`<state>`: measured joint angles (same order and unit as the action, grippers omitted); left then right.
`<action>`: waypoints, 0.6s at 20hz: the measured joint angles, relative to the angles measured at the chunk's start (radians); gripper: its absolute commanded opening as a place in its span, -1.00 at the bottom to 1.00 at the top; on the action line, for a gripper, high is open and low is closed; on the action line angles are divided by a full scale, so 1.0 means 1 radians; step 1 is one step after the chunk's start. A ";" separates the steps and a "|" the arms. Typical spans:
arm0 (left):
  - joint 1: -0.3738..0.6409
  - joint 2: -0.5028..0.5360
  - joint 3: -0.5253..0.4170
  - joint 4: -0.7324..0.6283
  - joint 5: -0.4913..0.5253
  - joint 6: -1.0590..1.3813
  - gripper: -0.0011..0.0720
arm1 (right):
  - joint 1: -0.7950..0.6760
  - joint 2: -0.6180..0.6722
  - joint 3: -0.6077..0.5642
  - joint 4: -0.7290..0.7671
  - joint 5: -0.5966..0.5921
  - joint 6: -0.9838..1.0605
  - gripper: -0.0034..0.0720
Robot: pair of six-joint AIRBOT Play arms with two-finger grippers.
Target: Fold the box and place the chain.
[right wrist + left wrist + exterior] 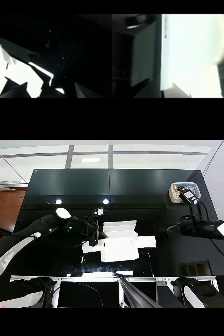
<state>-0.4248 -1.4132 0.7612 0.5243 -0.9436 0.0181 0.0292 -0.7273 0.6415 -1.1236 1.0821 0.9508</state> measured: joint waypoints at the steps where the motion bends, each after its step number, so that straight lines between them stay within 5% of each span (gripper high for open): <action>1: -0.005 0.003 0.000 0.010 0.018 0.007 -0.90 | 0.016 -0.004 -0.003 0.019 -0.004 -0.033 0.96; 12: -0.018 -0.005 0.000 0.086 0.020 0.027 -0.90 | 0.356 -0.030 -0.222 0.055 -0.103 -0.476 0.96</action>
<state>-0.4431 -1.4181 0.7612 0.6102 -0.9234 0.0452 0.3851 -0.7574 0.4191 -1.0687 0.9787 0.4744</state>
